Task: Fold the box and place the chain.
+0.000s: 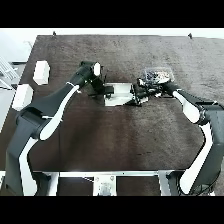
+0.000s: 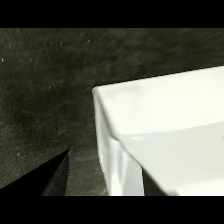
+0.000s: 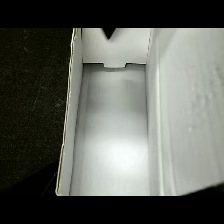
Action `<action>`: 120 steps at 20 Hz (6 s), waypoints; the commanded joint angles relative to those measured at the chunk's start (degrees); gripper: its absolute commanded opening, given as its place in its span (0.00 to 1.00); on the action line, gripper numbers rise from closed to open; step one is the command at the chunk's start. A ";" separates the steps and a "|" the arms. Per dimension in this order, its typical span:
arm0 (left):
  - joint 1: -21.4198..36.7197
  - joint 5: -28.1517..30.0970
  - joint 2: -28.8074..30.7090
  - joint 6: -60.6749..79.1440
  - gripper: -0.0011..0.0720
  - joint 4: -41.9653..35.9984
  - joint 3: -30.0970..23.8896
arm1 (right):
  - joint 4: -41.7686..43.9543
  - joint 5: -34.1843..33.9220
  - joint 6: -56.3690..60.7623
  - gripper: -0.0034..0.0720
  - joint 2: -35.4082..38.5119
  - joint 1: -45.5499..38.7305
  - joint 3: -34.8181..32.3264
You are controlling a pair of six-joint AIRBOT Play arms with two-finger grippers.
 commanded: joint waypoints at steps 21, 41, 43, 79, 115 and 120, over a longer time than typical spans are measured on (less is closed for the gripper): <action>-1.86 -2.16 -5.88 -8.52 0.65 6.21 5.86 | 0.02 -0.02 0.00 0.68 0.00 -0.02 -0.02; -1.86 -4.04 -5.70 -5.73 0.11 8.31 6.69 | 0.02 -0.02 0.00 0.68 0.00 -0.02 -0.02; -1.86 -3.74 -5.70 -5.68 0.11 8.31 6.69 | 0.02 -0.02 0.00 0.68 0.00 -0.02 -0.02; 15.06 5.01 8.33 100.69 0.89 -22.18 -13.03 | 0.02 -0.02 0.00 0.68 0.00 -0.02 -0.02; 13.25 19.69 1.97 131.45 0.97 -52.63 -26.69 | 0.02 -0.02 0.00 0.68 0.00 -0.02 -0.02; 13.14 20.41 0.63 131.91 0.95 -52.87 -25.51 | 0.02 -0.02 0.00 0.68 0.00 -0.02 -0.02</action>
